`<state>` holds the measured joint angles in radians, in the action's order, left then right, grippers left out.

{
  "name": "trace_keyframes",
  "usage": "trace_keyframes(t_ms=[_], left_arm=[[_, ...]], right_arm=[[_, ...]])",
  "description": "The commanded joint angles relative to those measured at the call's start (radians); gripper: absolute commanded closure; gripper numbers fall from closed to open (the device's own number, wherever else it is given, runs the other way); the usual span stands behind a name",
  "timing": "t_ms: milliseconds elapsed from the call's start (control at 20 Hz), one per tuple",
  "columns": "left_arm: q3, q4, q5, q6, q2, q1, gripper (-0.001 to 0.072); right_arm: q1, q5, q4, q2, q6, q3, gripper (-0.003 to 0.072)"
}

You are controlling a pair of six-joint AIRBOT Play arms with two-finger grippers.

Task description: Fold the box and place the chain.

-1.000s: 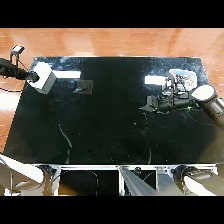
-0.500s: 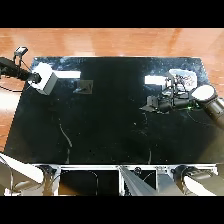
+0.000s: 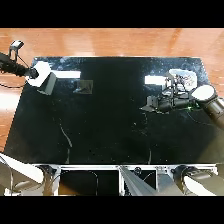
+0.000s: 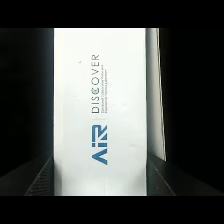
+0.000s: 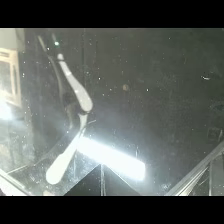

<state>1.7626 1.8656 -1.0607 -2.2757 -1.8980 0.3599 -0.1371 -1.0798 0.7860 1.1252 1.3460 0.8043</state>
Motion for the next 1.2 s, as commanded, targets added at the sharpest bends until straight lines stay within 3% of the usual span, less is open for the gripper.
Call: trace_keyframes(t_ms=[0,350,800,1050,1100,1150], left_arm=[[0.008,-0.031,-0.002,0.003,0.001,-0.002,0.0088],[0.023,-0.081,-0.037,0.006,0.001,-0.009,0.0084],[0.12,-0.072,-0.106,0.183,0.002,-0.011,0.0088],[0.119,-0.085,-0.105,0.201,-0.005,-0.024,0.0114],[0.119,-0.089,-0.106,0.201,-0.008,-0.024,0.0137],[0.119,-0.101,-0.107,0.202,-0.013,-0.024,0.0206]], right_arm=[[-0.001,-0.001,0.0,-0.001,0.0,0.001,0.0657],[-0.001,-0.018,0.0,-0.001,0.0,0.001,0.0657],[-0.001,-0.041,0.0,-0.001,0.0,0.001,0.0657],[-0.001,-0.041,0.002,-0.001,-0.002,0.001,0.0657],[-0.001,-0.041,0.003,-0.001,-0.008,0.001,0.0657],[-0.001,-0.039,0.004,-0.001,-0.008,0.001,0.0657]])
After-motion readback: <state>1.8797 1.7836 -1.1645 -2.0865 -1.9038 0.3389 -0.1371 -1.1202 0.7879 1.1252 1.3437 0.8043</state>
